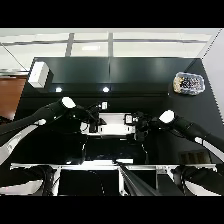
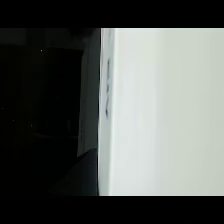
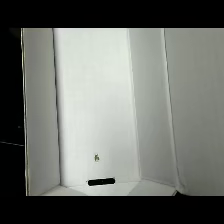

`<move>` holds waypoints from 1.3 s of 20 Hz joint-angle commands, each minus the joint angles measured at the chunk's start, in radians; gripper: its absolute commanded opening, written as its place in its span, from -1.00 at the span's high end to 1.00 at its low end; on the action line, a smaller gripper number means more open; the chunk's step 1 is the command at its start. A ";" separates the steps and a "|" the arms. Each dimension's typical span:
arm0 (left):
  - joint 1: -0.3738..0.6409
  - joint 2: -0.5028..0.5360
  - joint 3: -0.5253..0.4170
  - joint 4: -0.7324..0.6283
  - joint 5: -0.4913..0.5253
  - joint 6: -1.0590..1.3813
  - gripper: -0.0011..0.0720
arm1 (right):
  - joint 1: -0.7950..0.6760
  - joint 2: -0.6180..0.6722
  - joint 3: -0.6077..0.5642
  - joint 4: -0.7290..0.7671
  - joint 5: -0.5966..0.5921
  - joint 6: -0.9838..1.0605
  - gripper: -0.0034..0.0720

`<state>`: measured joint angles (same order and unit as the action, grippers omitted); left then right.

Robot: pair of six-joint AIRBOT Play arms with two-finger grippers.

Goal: Fold the box and place the chain.

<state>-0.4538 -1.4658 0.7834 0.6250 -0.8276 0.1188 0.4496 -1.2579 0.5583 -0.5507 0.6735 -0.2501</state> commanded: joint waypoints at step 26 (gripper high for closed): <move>0.001 0.000 0.000 0.000 0.000 -0.013 0.89 | 0.001 -0.019 -0.001 -0.008 -0.012 0.011 -0.09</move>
<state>-0.4538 -1.4654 0.7834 0.6250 -0.8276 0.1192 0.4496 -1.2766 0.5579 -0.5583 0.6647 -0.2398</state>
